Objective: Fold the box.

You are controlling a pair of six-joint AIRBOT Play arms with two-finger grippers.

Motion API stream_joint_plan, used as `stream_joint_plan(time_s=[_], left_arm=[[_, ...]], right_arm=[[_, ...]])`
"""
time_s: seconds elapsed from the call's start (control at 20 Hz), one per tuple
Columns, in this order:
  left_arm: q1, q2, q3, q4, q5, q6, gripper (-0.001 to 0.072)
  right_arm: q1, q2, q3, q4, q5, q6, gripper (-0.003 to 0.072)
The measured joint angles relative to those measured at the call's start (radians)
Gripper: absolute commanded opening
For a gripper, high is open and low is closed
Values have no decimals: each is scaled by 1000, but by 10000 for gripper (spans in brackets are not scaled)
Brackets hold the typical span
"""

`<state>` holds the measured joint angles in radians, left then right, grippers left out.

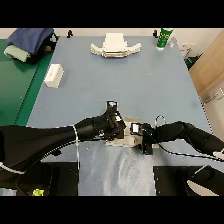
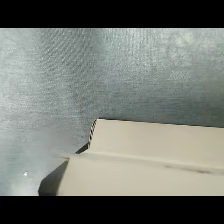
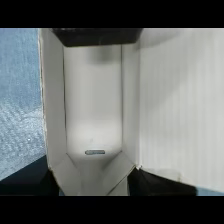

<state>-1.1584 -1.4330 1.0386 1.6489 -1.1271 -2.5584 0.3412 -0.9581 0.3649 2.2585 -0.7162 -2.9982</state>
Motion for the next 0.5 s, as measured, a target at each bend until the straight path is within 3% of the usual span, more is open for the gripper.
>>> stream_joint_plan(time_s=[0.15,0.2,0.25,0.3,0.5], left_arm=[[-8,0,0,9,5,-4,17],[-9,0,0,11,6,-5,92],[-10,0,0,12,13,-5,352],[-11,0,0,10,37,-5,425],[-14,0,2,4,23,-7,425]], right_arm=[[0,0,0,0,-1,-1,507],[0,0,0,-1,0,-1,507],[0,0,0,-1,-1,-3,507],[0,0,0,-2,0,-4,507],[1,0,0,-2,2,-6,507]])
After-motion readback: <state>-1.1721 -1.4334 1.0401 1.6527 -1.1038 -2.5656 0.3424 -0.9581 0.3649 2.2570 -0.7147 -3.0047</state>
